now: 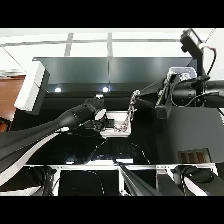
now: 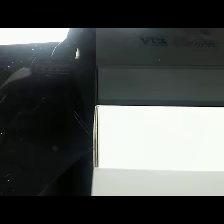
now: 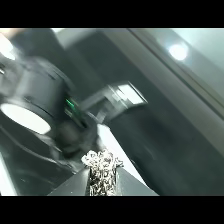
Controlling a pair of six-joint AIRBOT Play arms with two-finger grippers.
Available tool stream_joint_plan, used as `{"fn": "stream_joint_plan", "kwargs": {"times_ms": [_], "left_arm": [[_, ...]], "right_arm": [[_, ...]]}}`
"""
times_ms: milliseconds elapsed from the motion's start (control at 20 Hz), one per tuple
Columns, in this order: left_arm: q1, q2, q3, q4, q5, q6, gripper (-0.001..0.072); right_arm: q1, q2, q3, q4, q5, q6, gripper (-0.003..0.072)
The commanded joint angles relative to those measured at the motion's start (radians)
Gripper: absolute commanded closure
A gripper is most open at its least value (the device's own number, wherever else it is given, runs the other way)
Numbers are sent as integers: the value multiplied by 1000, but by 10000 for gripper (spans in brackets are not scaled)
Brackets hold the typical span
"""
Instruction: Fold the box and place the chain.
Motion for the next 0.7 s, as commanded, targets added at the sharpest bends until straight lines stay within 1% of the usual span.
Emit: {"fn": "stream_joint_plan", "kwargs": {"times_ms": [0,450,650], "left_arm": [[-1,-1,0,0,0,0,677],[-1,0,0,0,0,0,677],[-1,0,0,0,0,0,677]], "right_arm": [[0,-7,19,76,1,10,672],[1,-10,17,76,21,11,672],[1,-12,-20,76,47,34,672]]}}
